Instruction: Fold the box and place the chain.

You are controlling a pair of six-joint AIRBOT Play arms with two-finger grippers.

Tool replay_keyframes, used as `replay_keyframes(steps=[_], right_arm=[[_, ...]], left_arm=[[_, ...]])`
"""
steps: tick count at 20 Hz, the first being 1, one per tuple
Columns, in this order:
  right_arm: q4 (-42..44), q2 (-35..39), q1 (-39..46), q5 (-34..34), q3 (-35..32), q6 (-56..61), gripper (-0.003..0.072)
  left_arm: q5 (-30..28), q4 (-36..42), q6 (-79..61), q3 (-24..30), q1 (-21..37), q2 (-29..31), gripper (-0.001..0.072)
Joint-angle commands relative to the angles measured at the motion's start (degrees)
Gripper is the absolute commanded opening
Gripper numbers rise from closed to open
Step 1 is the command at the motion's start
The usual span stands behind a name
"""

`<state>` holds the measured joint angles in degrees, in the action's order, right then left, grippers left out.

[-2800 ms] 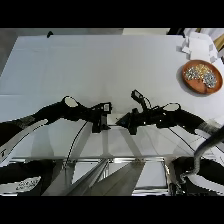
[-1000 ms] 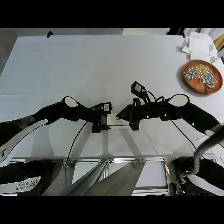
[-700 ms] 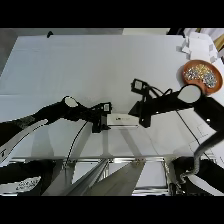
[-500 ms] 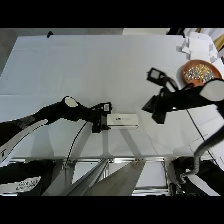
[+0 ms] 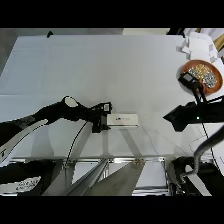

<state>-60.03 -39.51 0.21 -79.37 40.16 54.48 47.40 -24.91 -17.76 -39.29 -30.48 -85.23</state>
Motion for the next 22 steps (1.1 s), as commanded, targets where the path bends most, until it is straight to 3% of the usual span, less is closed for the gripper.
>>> replay_keyframes(steps=[1,6,9,22], right_arm=[[-0.68,0.57,0.68,2.21,-5.25,1.27,0.0017],[-13.81,0.55,0.7,13.35,-5.38,17.09,0.0017],[-20.17,-0.79,0.7,13.31,-5.42,22.05,0.0016],[-20.35,-2.62,0.7,11.32,-5.42,22.21,0.0017]], left_arm=[[-0.02,0.0,0.0,0.0,0.02,0.02,0.0144],[-0.02,0.0,0.0,0.0,0.02,0.02,0.0144],[-0.02,0.0,0.0,0.0,0.02,0.02,0.0144],[-0.02,0.0,0.0,0.0,0.02,0.02,0.0144]])
